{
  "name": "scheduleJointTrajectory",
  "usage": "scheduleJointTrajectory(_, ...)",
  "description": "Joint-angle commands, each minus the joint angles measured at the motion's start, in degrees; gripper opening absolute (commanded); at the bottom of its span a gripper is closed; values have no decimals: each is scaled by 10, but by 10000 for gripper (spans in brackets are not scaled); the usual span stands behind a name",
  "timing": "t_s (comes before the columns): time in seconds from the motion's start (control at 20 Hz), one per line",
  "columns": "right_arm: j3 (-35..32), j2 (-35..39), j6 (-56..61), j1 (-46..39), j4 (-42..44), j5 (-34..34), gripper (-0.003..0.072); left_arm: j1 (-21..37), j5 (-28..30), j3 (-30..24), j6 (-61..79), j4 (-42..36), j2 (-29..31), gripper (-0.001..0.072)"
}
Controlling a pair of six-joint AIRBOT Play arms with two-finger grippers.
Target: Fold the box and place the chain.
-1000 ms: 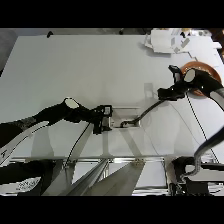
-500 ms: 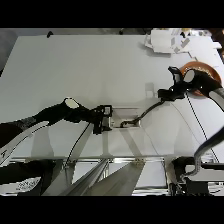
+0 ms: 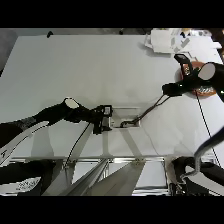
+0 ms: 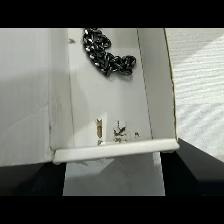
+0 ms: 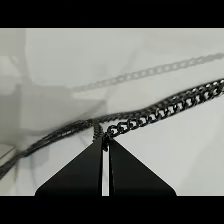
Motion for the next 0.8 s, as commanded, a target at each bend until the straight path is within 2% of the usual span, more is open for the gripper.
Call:
scheduleJointTrajectory(0.0,1,81,-4,51,38,36,18,0,-2,0,0,0,0,205)
scheduleJointTrajectory(0.35,1,180,42,207,63,57,18,0,-2,0,0,0,0,206)
scheduleJointTrajectory(0.75,1,221,75,308,64,90,18,0,-2,0,0,0,0,206)
